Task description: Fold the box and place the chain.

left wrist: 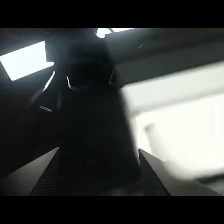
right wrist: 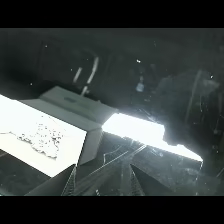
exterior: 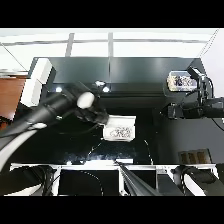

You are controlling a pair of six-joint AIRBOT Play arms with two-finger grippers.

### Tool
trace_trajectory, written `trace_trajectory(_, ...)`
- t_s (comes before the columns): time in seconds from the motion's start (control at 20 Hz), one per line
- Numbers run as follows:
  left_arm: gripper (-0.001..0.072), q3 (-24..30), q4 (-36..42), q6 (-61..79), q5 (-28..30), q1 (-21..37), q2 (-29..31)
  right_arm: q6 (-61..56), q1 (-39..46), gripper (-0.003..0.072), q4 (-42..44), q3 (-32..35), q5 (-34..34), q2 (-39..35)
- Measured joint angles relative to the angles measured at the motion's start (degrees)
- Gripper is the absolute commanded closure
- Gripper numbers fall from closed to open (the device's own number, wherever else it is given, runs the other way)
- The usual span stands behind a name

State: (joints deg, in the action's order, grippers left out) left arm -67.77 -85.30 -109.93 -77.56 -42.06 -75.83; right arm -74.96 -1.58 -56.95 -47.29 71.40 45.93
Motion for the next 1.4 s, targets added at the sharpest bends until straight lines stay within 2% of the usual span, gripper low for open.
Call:
trace_trajectory(0.2, 0.0146, 5.38, 15.43, 27.34, -2.89, 10.86, 5.68, -1.42, 0.20, 0.0275, -0.09, 0.00, 0.24, -0.04)
trace_trajectory(0.25, 0.0053, 8.07, 19.85, 33.59, -2.10, 13.38, 6.45, -1.64, 0.20, 0.0275, -0.07, 0.00, 0.31, -0.04)
trace_trajectory(0.3, -0.0005, 11.10, 23.26, 39.67, -0.15, 15.39, 6.99, -2.01, 0.20, 0.0275, -0.09, 0.00, 0.33, -0.04)
trace_trajectory(0.5, 0.0005, 22.73, 30.84, 66.51, 12.20, 18.32, 8.00, -2.58, 0.17, 0.0275, -0.09, 0.00, 0.35, -0.04)
trace_trajectory(0.7, 0.0006, 28.72, 33.90, 93.26, 22.05, 18.05, 7.93, -2.89, 0.17, 0.0275, -0.17, 0.00, 0.39, -0.04)
trace_trajectory(0.85, 0.0004, 30.16, 35.91, 101.83, 26.18, 18.10, 7.26, -2.91, 0.20, 0.0275, -0.15, 0.00, 0.39, -0.04)
trace_trajectory(1.0, 0.0002, 30.88, 40.06, 105.90, 27.93, 17.94, 5.42, -3.04, 0.20, 0.0275, -0.15, 0.00, 0.31, -0.04)
trace_trajectory(1.2, 0.0002, 30.77, 46.27, 111.16, 28.02, 17.86, 2.25, -3.06, 0.17, 0.0275, -0.15, 0.00, 0.00, -0.04)
trace_trajectory(1.4, 0.0003, 30.42, 48.81, 114.97, 25.88, 17.84, 0.57, -3.06, 0.20, 0.0275, -0.13, 0.00, -0.07, -0.04)
